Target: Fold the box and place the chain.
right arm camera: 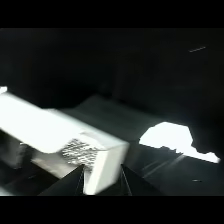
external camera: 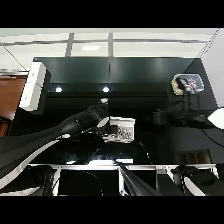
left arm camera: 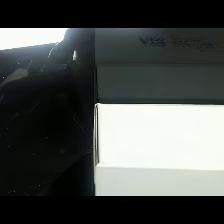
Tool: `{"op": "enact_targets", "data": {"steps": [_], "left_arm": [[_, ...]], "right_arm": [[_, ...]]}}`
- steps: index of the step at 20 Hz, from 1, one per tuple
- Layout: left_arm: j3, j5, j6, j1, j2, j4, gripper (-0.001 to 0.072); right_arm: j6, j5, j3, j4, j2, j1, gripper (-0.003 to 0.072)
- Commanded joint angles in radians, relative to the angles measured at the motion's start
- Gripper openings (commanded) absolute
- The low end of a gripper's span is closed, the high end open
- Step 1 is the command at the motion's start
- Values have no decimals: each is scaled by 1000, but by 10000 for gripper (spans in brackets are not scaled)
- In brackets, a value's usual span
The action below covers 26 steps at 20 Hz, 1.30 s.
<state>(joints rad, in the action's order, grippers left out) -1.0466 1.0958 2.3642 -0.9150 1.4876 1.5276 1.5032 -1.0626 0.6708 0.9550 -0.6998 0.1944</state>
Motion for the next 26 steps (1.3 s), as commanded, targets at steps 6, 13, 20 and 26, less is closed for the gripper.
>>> {"op": "enact_targets", "data": {"steps": [6,13,20,26], "left_arm": [[-76,35,66,0,-7,-22,638],[21,185,-121,27,-266,215,637],[504,-213,-935,544,-592,-417,636],[629,-97,-2197,716,-448,-1091,666]], "right_arm": [[-19,-55,0,101,70,-63,287],[19,-87,0,90,70,-63,287],[80,-66,0,90,69,-63,287],[82,-51,0,92,69,-63,287]]}}
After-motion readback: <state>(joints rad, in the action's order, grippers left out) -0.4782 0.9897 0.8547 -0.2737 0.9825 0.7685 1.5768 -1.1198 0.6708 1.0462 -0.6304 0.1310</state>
